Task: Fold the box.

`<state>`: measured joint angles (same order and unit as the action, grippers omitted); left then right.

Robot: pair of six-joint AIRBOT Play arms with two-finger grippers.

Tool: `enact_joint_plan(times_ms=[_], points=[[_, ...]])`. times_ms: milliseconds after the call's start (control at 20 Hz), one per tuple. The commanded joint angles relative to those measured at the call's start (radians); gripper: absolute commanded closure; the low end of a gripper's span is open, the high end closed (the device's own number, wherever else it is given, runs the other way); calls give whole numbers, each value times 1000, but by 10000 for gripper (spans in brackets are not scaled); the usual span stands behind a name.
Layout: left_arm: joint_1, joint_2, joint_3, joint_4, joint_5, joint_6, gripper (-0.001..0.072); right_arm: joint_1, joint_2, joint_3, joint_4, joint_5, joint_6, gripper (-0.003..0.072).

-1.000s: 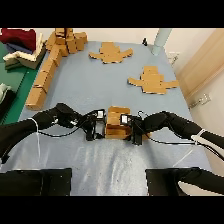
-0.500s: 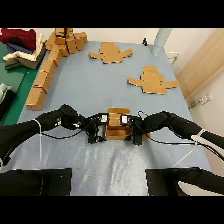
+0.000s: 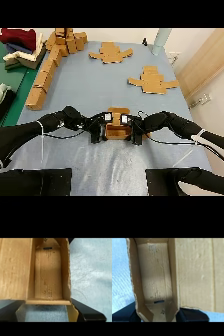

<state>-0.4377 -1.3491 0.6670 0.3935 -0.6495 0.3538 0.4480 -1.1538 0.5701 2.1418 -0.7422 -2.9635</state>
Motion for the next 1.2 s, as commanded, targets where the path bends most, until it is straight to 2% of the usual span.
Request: enact_joint_plan(times_ms=[0,150,250,1150], points=[[-18,0,1,11,21,-29,15,1,0,0,0,0,0,182],[-24,0,2,11,19,-31,20,1,0,0,0,0,0,182],[-24,0,2,11,18,-32,195,1,0,0,0,0,0,181],[-24,-3,5,11,19,-37,193,1,0,0,0,0,0,181]])
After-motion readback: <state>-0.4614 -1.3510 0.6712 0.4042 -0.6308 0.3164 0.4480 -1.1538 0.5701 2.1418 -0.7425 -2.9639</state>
